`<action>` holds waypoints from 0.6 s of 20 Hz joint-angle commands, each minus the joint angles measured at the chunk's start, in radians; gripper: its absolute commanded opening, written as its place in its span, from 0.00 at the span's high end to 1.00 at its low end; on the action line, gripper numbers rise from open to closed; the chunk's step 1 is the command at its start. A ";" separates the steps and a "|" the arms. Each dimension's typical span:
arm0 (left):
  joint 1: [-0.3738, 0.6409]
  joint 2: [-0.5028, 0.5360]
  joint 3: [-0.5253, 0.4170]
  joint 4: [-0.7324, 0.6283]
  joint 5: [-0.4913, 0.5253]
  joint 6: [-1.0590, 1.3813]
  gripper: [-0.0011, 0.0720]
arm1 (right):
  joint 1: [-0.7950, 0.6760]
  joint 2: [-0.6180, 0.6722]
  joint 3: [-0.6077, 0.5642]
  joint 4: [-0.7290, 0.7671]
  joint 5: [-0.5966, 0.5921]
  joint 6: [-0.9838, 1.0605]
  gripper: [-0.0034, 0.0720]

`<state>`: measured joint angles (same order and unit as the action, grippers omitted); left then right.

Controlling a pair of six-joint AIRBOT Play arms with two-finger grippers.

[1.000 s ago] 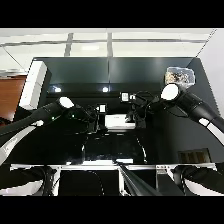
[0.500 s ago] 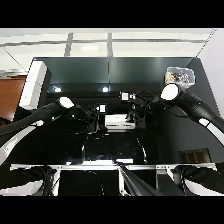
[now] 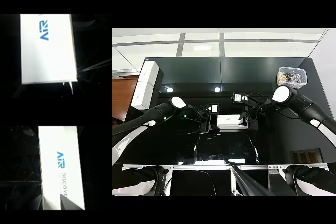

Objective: Fold the box and place the chain.

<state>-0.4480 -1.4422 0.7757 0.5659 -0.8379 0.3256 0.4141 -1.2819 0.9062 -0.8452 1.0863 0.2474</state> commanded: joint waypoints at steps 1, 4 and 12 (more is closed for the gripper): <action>0.000 -0.001 0.001 0.000 0.000 -0.001 0.42 | 0.000 -0.006 -0.017 -0.005 -0.016 0.008 0.60; 0.000 -0.001 0.001 0.000 0.000 -0.001 0.42 | -0.003 0.003 -0.016 -0.005 -0.019 0.068 0.60; 0.000 -0.001 0.001 0.000 0.000 -0.001 0.42 | -0.092 0.050 -0.076 0.217 0.086 0.689 0.94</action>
<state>-0.4480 -1.4422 0.7757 0.5659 -0.8379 0.3248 0.3397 -1.2331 0.8719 -0.7563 1.1538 0.7525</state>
